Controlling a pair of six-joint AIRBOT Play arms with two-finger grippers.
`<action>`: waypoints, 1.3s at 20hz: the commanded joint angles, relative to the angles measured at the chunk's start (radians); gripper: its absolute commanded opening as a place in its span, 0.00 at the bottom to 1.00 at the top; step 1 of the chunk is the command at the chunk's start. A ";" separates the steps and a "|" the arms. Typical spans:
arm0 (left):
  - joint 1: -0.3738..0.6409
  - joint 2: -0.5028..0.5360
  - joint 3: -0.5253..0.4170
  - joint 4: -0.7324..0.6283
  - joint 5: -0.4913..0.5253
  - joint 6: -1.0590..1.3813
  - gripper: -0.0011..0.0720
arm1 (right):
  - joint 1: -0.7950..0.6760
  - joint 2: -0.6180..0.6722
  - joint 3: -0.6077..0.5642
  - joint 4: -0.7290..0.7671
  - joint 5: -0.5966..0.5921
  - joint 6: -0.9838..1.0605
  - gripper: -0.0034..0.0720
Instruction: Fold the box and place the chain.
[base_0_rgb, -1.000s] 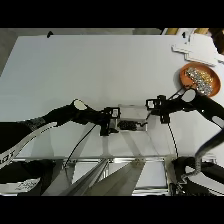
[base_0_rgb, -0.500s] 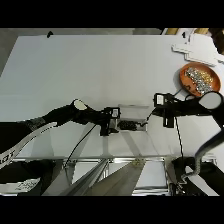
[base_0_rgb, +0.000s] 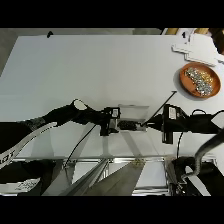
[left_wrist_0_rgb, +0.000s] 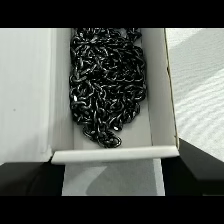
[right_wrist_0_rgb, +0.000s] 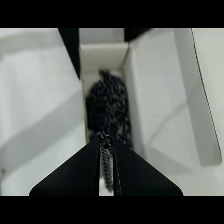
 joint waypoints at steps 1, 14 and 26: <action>0.000 0.000 0.000 0.000 0.000 0.000 0.25 | 0.001 0.022 -0.026 0.164 -0.014 -0.060 0.07; 0.000 0.000 0.000 0.000 0.000 0.000 0.25 | 0.274 -0.058 -0.026 0.257 -0.377 -0.109 0.07; 0.000 0.000 0.000 0.000 0.000 0.000 0.25 | 0.383 -0.229 -0.019 0.235 -0.480 0.004 0.28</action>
